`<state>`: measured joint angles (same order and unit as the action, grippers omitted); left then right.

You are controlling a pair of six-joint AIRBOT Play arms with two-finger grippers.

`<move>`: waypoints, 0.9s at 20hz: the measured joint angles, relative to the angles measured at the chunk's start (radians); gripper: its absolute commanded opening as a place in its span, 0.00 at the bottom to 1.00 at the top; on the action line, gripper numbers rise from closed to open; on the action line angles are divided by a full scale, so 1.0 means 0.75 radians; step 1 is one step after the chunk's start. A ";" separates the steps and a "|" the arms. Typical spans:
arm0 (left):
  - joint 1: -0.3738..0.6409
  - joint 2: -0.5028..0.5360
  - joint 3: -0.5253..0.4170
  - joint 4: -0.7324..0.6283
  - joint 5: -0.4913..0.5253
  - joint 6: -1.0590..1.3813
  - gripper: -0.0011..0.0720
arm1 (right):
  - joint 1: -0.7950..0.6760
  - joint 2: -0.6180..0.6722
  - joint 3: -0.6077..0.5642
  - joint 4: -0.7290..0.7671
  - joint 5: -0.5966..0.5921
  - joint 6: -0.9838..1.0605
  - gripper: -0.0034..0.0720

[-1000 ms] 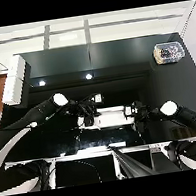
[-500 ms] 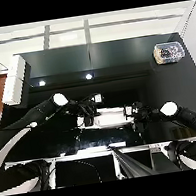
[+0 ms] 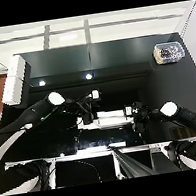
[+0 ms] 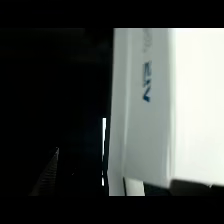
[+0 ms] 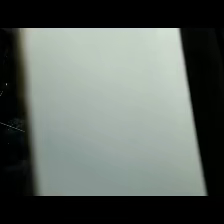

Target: Fold the box and place the chain.

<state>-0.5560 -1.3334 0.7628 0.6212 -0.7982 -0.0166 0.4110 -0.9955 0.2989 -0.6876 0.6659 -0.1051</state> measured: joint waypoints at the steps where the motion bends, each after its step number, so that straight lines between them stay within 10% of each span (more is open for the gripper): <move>1: 0.017 0.027 0.000 0.026 -0.012 -0.043 0.80 | 0.000 0.000 0.000 0.000 0.001 0.000 0.67; 3: 0.058 0.099 0.000 0.110 -0.053 -0.160 0.73 | 0.000 0.000 0.000 -0.001 0.002 0.000 0.67; 6: 0.121 0.220 0.000 0.239 -0.141 -0.385 0.05 | 0.000 0.000 0.000 -0.001 0.003 0.000 0.67; 13: 0.165 0.360 -0.020 0.336 -0.555 -0.866 0.05 | 0.000 0.000 0.000 -0.001 0.003 0.000 0.67; 18: 0.020 0.366 -0.138 0.075 -0.367 -1.042 0.05 | 0.000 0.000 0.000 -0.001 0.003 0.000 0.67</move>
<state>-0.5407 -1.0588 0.6590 0.6777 -1.0733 -0.7982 0.4110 -0.9955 0.2989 -0.6880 0.6682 -0.1051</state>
